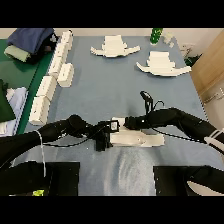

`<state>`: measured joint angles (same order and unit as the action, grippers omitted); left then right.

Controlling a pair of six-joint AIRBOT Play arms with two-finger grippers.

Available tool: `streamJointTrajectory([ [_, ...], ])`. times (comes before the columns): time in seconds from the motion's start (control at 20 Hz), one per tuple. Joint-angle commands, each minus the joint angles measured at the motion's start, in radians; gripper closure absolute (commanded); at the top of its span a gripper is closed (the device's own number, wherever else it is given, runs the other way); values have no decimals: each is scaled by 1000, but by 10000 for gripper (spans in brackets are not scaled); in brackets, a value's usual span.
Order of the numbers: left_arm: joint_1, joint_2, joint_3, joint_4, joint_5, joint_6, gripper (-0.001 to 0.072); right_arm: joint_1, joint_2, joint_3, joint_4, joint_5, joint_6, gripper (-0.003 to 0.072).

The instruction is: Fold the box.

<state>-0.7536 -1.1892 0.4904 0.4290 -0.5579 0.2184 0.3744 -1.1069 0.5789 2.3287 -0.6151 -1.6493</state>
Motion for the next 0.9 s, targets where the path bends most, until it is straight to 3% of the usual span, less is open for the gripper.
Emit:
streamJointTrajectory([
  [0.0,-1,0,1,1,0,2,257,21,-69,2,-2,19,-38,592],
  [0.45,-1,0,1,1,0,2,257,20,-26,21,-9,22,-46,592],
  [0.65,-1,0,1,1,0,2,257,20,132,21,-89,0,-46,593],
  [0.85,-1,0,1,1,0,2,258,21,332,20,-229,-178,-46,593],
])
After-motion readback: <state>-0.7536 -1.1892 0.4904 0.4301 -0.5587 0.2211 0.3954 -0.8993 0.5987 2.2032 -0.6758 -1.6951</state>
